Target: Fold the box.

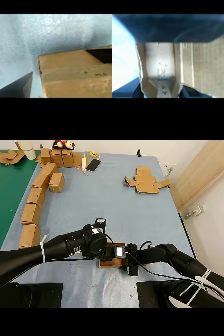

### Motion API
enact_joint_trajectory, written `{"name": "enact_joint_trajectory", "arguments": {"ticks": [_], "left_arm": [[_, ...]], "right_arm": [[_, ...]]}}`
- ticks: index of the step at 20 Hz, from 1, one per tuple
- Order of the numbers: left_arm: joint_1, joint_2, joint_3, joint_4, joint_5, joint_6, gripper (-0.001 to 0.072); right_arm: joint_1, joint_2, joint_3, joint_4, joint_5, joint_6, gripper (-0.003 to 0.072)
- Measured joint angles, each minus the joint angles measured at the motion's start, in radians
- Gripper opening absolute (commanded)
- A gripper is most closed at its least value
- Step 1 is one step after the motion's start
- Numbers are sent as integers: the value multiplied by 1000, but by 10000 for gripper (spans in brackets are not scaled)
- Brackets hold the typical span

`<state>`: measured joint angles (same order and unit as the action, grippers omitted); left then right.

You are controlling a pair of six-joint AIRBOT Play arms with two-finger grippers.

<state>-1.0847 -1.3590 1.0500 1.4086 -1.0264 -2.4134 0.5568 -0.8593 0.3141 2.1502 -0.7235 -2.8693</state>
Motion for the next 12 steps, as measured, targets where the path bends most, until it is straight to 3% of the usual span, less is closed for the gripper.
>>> {"name": "enact_joint_trajectory", "arguments": {"ticks": [12], "left_arm": [[94, 72, -57, -110, 13, 99, 532]], "right_arm": [[0, 0, 0, 0, 0, 0, 412]]}}
